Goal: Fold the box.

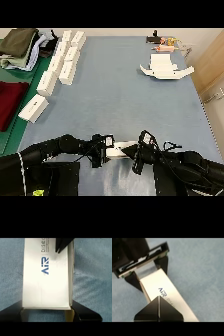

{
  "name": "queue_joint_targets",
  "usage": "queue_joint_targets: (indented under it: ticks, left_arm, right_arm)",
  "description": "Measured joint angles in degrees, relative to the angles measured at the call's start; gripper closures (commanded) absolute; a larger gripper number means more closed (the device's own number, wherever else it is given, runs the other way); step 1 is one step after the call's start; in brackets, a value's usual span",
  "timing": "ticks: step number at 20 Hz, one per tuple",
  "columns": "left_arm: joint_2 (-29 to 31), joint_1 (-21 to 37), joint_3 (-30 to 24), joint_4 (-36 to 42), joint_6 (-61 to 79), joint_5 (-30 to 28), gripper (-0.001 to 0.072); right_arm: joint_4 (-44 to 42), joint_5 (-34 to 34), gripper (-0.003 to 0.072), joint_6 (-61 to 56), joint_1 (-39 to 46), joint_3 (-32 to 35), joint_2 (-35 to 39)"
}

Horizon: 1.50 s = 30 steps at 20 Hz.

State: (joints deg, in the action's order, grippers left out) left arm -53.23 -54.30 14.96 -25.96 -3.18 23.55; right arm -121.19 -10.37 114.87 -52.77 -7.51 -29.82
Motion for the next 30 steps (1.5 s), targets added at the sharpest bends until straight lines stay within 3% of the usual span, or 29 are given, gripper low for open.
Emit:
queue_joint_targets:
  ticks: [7,10,15,19,23,30]
  left_arm:
    - [0.0,0.0,0.0,-0.2,0.2,0.0,0.0249]
    - [0.0,0.0,0.0,-0.2,0.2,0.0,0.0248]
    - [0.0,0.0,0.0,-0.2,0.2,0.0,0.0248]
    - [0.0,0.0,0.0,-0.2,0.2,0.0,0.0248]
    - [0.0,0.0,0.0,-0.2,0.2,0.0,0.0248]
    - [0.3,0.1,1.0,-0.2,0.2,-1.0,0.0248]
  right_arm:
    - [7.3,0.4,0.0667,0.0,0.9,-2.3,1.7]
    - [9.2,-3.4,0.0669,0.0,4.3,-4.7,1.5]
    - [20.1,-19.3,0.0677,-6.4,14.1,-13.7,-2.8]
    - [34.4,-37.8,0.0676,-22.4,21.9,-23.7,-11.6]
    - [40.6,-53.9,0.0676,-33.9,26.1,-31.1,-20.1]
    - [42.5,-62.3,0.0676,-39.9,27.7,-34.3,-24.2]
